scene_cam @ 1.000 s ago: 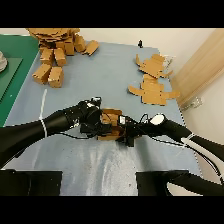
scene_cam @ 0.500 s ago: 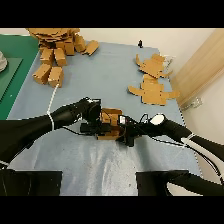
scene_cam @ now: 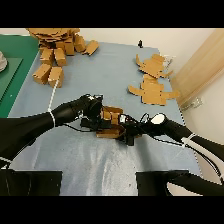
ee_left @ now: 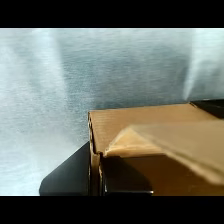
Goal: Fold the box.
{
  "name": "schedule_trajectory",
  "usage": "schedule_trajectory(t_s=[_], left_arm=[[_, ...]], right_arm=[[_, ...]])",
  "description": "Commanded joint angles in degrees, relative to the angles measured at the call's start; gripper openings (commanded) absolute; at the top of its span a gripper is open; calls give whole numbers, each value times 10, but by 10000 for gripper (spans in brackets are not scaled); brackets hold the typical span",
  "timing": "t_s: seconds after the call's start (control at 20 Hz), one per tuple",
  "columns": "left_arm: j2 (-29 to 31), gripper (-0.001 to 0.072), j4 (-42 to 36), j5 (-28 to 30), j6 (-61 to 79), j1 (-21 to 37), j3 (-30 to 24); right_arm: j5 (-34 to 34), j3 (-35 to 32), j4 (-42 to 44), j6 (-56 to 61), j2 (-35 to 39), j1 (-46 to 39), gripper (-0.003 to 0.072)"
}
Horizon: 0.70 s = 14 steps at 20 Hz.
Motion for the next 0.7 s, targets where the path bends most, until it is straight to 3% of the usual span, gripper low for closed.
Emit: schedule_trajectory(t_s=[0.0, 0.4, 0.5, 0.55, 0.65], left_arm=[[-6, 44, -17, 2, 15, -1, 4], [-17, 64, -26, -7, 14, -2, 4], [-17, 277, -26, -6, 14, -2, 4], [-17, 323, -26, -5, 14, -2, 4], [-17, 324, -26, -2, 14, -2, 5]], right_arm=[[3, 0, -1, -1, 0, 1, 470], [3, 0, 2, -1, 0, 1, 470], [3, 0, 2, -1, 0, 1, 470], [3, 0, 1, -1, 0, 1, 470], [3, 0, 1, -1, 0, 1, 470]])
